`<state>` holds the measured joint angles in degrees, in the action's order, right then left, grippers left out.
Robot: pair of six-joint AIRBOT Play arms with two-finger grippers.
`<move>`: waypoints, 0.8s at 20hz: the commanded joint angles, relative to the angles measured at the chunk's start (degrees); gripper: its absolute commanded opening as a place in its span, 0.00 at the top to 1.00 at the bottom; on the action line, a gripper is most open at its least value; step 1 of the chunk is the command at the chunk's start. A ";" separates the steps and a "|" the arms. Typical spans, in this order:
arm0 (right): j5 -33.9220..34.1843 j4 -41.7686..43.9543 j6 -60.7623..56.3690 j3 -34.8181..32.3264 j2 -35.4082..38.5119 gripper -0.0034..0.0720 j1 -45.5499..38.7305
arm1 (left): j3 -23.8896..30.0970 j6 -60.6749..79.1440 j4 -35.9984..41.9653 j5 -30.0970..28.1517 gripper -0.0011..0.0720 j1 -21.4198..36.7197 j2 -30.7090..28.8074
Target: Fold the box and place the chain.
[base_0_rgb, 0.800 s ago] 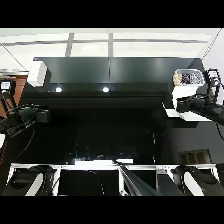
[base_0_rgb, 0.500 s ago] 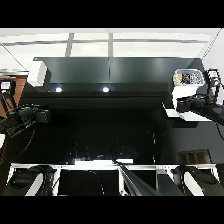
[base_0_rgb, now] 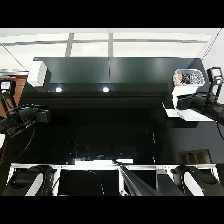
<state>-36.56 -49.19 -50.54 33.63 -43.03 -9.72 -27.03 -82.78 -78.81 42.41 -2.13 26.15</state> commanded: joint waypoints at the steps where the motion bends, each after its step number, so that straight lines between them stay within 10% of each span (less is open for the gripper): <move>1: 8.92 12.24 -0.13 -0.02 -0.02 0.94 0.11 | 0.02 0.02 0.02 -0.11 0.95 0.00 -0.04; 4: 19.04 15.67 -0.13 -0.02 -0.50 0.90 0.07 | 0.02 0.02 -0.20 -6.86 0.95 -0.02 -0.04; 5: 22.38 15.69 -0.13 -0.02 -1.60 0.55 0.07 | 0.02 -0.02 0.33 -9.94 0.95 0.00 -0.04; 6: 24.57 15.43 -0.11 -0.02 -3.15 0.00 -0.09 | 0.02 -0.02 2.14 -12.13 0.95 -0.04 -0.04; 8: 24.20 12.70 0.00 1.03 -7.13 0.00 -2.10 | 0.20 -0.04 3.26 -16.55 0.94 -0.11 0.22; 9: 21.70 10.64 -0.04 2.84 -9.60 0.00 -4.35 | 0.17 -0.04 3.28 -17.66 0.73 -0.13 0.55; 10: 18.05 8.41 -0.98 5.97 -12.74 0.00 -7.65 | 0.20 -0.02 3.26 -17.90 0.13 -0.20 0.98; 11: 14.73 5.31 -4.02 9.75 -16.22 0.00 -11.21 | 0.20 -0.20 3.21 -17.73 0.02 -0.26 1.57; 16: -15.13 -27.43 -29.38 36.00 -38.88 0.00 -29.86 | 0.17 -0.15 8.35 -10.45 0.02 -0.52 5.35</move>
